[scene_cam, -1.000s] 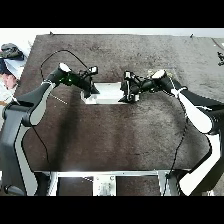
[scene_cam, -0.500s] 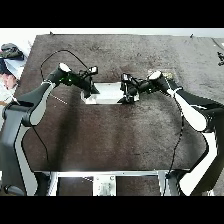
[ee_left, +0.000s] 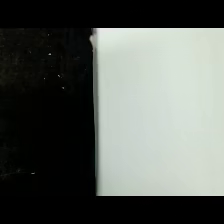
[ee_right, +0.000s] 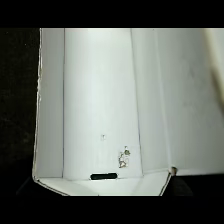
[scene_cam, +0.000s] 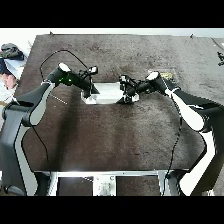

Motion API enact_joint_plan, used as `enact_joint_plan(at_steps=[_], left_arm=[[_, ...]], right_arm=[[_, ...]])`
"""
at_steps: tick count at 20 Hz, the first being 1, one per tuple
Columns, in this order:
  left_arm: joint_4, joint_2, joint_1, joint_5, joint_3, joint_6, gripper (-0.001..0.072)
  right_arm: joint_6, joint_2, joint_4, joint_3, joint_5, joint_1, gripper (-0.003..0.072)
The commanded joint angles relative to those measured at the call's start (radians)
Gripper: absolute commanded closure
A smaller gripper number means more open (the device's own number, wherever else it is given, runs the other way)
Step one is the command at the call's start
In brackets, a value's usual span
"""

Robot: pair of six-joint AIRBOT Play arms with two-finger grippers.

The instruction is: Fold the box and place the chain.

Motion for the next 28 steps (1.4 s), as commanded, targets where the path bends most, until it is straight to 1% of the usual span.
enact_joint_plan(at_steps=[1, 14, 15, 21, 22, 23, 28], left_arm=[[-0.001, 0.0, 0.0, 0.0, 0.0, 0.0, 0.0698], [-0.001, 0.0, 0.0, 0.0, 0.0, 0.0, 0.0698], [-0.001, 0.0, 0.0, 0.0, 0.0, 0.0, 0.0698], [-0.001, 0.0, 0.0, 0.0, 0.0, 0.0, 0.0698], [-0.001, 0.0, 0.0, 0.0, 0.0, 0.0, 0.0698], [-0.001, 0.0, 0.0, 0.0, 0.0, 0.0, 0.0698], [-0.001, 0.0, 0.0, 0.0, 0.0, 0.0, 0.0698]], right_arm=[[-0.002, -0.001, 0.015, 0.006, 0.0, 0.003, 0.0016], [-0.003, -0.026, 0.015, 0.006, 0.003, 0.005, 0.002], [-0.003, -0.026, 0.014, 0.006, 0.003, 0.005, 0.0041], [-0.01, -0.026, 0.016, 0.006, 0.0, 0.005, 0.004], [-0.01, -0.026, 0.016, 0.006, 0.0, 0.005, 0.005], [-0.01, -0.026, 0.016, 0.006, 0.0, 0.005, 0.009], [-0.01, -0.038, 0.015, 0.006, 0.0, 0.005, 0.0091]])
